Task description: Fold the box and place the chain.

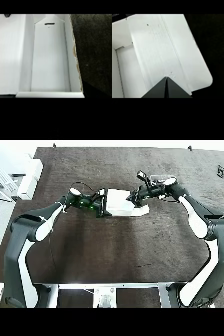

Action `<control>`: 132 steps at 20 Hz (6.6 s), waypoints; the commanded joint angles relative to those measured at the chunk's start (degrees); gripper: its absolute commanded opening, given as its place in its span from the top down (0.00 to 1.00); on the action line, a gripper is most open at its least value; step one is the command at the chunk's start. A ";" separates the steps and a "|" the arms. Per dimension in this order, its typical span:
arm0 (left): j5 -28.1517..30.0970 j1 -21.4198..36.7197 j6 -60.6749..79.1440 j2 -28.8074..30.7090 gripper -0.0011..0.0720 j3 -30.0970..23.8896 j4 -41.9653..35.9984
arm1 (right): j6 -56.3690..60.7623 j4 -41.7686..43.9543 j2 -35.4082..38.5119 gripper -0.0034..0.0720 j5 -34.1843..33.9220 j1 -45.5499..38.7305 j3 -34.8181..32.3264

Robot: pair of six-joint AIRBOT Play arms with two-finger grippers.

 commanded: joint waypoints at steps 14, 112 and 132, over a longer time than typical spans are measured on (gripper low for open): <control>0.00 -0.04 0.07 0.02 0.33 0.04 0.09 | -0.55 -3.87 16.17 0.94 3.26 -4.00 -2.16; 0.07 -0.04 0.09 0.02 0.33 0.04 0.07 | 43.04 -7.41 11.08 0.93 -2.16 -8.52 -19.82; 0.15 -0.04 0.09 0.02 0.33 0.04 0.07 | 45.55 -5.62 16.92 0.56 -1.66 -3.72 -18.93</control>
